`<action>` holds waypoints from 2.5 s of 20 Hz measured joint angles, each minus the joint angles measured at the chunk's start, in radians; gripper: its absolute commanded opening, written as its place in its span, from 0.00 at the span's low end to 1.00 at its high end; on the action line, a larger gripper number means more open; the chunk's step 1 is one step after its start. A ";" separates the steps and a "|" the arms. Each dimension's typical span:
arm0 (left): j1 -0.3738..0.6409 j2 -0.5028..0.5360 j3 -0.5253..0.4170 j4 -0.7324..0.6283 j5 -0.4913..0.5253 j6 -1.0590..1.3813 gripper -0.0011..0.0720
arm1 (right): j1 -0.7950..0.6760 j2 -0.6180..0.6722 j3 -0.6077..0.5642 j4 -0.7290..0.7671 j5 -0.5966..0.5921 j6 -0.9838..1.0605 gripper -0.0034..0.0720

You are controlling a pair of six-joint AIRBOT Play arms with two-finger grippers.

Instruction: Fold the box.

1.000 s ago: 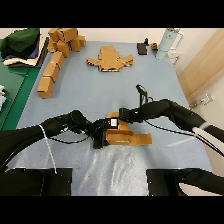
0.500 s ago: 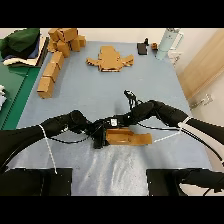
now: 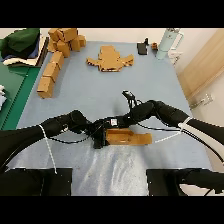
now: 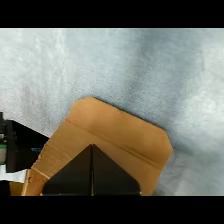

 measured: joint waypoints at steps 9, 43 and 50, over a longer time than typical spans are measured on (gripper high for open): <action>0.000 0.000 0.000 0.000 0.002 0.000 0.63 | -0.060 0.317 -0.016 -0.329 -0.203 -0.005 0.05; 0.000 0.000 0.000 0.000 0.002 0.000 0.63 | 0.033 0.381 -0.329 -0.121 0.023 -1.029 0.69; 0.000 0.000 0.000 0.000 0.002 0.000 0.63 | 0.032 0.381 -0.357 -0.082 0.044 -1.081 0.82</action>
